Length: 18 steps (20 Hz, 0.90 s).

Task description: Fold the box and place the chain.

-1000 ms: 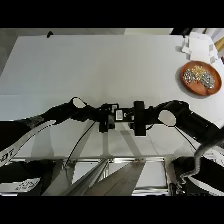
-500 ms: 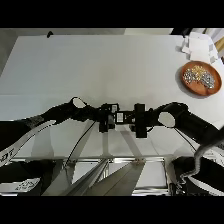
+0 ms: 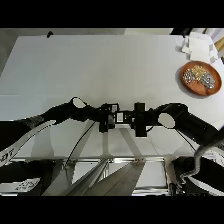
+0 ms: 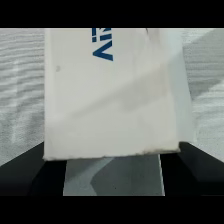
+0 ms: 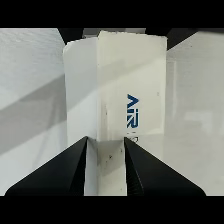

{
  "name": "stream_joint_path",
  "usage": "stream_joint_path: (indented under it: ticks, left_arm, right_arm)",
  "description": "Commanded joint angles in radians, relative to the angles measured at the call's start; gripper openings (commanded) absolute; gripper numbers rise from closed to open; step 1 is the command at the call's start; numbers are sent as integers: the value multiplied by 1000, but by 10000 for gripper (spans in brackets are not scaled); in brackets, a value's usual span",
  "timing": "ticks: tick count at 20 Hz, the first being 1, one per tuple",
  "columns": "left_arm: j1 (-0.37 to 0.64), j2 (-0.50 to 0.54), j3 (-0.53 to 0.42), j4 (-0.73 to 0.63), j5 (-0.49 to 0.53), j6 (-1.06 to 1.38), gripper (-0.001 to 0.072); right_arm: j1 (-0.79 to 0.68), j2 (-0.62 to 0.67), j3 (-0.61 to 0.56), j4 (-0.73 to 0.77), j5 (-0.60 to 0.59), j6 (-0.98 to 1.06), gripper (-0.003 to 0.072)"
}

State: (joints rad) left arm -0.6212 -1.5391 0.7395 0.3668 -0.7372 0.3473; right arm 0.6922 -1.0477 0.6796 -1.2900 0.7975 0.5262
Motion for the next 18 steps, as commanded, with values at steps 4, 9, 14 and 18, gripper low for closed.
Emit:
stream_joint_path:
  ticks: [4,9,14,18]
  left_arm:
    - [0,1,0,0,0,1,273]
    - [0,1,0,0,0,1,273]
    - [0,1,0,0,0,1,273]
    - [0,1,0,0,0,1,273]
  right_arm:
    - [0,31,0,-23,-6,0,210]
    - [0,41,0,-23,-18,1,160]
    - [0,41,0,-24,-59,0,159]
    - [-15,42,0,-24,-65,1,159]
